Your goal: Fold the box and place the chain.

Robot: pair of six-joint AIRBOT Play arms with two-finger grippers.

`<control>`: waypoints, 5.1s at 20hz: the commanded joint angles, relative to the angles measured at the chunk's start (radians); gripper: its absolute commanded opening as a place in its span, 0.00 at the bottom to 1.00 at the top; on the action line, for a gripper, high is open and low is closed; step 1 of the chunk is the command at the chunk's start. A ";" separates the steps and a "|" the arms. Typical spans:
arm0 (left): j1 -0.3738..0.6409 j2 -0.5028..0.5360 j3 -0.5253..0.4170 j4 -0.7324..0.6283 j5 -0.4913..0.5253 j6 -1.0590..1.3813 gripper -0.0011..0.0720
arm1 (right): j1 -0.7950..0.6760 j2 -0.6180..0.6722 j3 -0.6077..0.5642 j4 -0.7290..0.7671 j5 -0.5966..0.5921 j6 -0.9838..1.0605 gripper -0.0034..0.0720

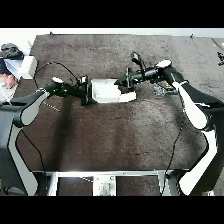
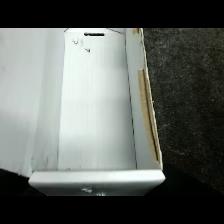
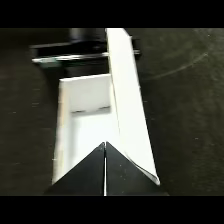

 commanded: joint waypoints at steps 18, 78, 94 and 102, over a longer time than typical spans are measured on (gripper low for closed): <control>0.001 0.000 0.000 0.000 0.000 0.000 0.65 | 0.034 -0.073 0.002 -0.114 -0.205 0.001 0.02; 0.001 0.000 0.000 0.000 0.000 0.000 0.65 | 0.121 0.072 -0.195 -0.299 -0.356 0.012 0.49; 0.001 0.000 0.000 0.000 0.000 0.000 0.65 | -0.122 0.255 -0.212 -0.541 -0.217 1.070 0.04; 0.001 0.000 0.000 0.000 0.000 0.000 0.65 | -0.136 0.150 -0.299 -0.395 -0.179 1.090 0.04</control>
